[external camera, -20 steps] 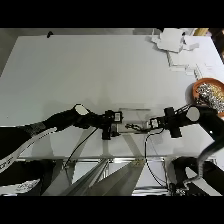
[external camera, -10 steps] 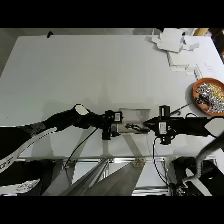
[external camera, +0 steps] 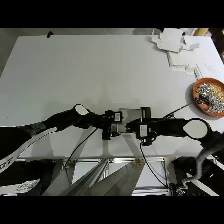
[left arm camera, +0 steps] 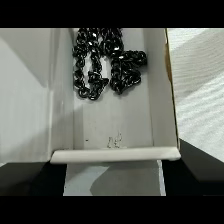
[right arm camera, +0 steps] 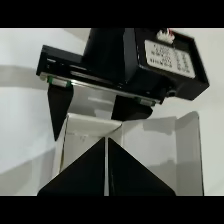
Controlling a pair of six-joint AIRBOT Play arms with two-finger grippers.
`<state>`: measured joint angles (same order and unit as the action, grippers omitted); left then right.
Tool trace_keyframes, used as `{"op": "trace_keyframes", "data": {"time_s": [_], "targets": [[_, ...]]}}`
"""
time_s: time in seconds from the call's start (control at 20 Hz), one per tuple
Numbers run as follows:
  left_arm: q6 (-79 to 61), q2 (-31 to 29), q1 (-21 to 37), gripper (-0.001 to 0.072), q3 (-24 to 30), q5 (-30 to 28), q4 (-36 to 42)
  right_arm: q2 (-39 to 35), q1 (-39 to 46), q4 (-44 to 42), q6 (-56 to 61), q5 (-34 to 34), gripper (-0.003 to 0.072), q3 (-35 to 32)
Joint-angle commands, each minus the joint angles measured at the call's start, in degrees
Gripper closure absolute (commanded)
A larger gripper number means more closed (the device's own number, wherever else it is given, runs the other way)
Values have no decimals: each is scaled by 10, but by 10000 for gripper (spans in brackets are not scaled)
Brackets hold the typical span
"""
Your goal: Fold the box and place the chain.
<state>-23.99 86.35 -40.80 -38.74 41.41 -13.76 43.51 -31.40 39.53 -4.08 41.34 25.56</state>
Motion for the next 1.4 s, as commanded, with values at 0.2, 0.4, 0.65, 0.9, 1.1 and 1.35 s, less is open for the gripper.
{"op": "trace_keyframes", "data": {"time_s": [0.2,0.4,0.65,0.9,1.1,1.35], "targets": [[0,0,0,493,0,0,0,-53,109,248,72,165,591,12],[0,0,0,493,0,0,0,-28,246,318,21,220,550,-4],[0,0,0,493,0,0,0,74,267,210,-75,146,464,-16],[0,0,0,493,0,0,0,129,267,182,-121,143,465,-16],[0,0,0,493,0,0,0,163,242,174,-130,113,468,-16],[0,0,0,493,0,0,0,137,223,235,-61,106,663,-16]]}}
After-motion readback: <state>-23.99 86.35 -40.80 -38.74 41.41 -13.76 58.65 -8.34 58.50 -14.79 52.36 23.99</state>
